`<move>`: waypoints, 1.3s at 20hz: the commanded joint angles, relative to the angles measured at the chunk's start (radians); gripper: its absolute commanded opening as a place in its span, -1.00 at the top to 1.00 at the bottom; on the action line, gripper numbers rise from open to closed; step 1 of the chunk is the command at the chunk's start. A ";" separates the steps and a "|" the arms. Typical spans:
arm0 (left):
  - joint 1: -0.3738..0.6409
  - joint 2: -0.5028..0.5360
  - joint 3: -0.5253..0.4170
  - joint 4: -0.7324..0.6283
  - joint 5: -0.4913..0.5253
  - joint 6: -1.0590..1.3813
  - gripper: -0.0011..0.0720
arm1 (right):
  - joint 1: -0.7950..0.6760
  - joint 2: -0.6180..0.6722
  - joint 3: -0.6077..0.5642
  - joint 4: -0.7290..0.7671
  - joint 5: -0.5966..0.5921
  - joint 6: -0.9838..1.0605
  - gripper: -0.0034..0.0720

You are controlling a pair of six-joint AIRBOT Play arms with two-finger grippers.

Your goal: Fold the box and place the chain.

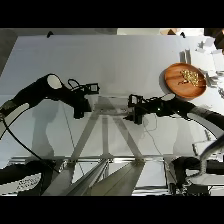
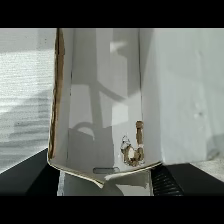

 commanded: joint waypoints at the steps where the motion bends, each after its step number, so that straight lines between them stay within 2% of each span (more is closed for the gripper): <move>1: -0.010 -0.013 0.000 0.230 0.072 -0.147 0.95 | 0.001 0.000 0.001 0.000 0.000 0.000 -0.45; 3: -0.009 -0.013 0.000 0.217 0.076 -0.148 0.95 | 0.001 0.000 0.001 0.000 0.000 0.000 -0.45; 7: -0.011 -0.011 0.000 0.047 0.068 -0.063 0.95 | 0.001 0.000 0.001 0.000 0.001 0.000 -0.45; 11: -0.025 0.023 0.000 -0.039 0.065 0.070 0.92 | 0.001 0.000 0.001 0.000 0.002 0.000 -0.45; 12: -0.022 0.026 0.000 -0.059 0.066 0.090 0.80 | 0.001 0.000 0.001 0.000 0.002 0.000 -0.45; 14: -0.021 0.024 -0.001 -0.065 0.071 0.120 -0.19 | 0.001 0.000 0.001 0.000 0.002 0.000 -0.45; 15: -0.021 0.022 -0.001 -0.069 0.076 0.131 -0.38 | 0.001 0.000 0.001 0.000 0.002 0.000 -0.45; 18: -0.023 0.022 -0.007 -0.076 0.091 0.174 -0.43 | 0.001 0.000 0.001 0.000 0.002 0.000 -0.45; 23: -0.023 0.021 -0.058 -0.229 0.089 0.419 -0.40 | 0.001 0.000 0.001 0.000 0.002 0.000 -0.45; 26: -0.021 0.021 -0.073 -0.233 0.075 0.443 -0.35 | 0.001 0.000 0.001 0.000 0.002 0.000 -0.45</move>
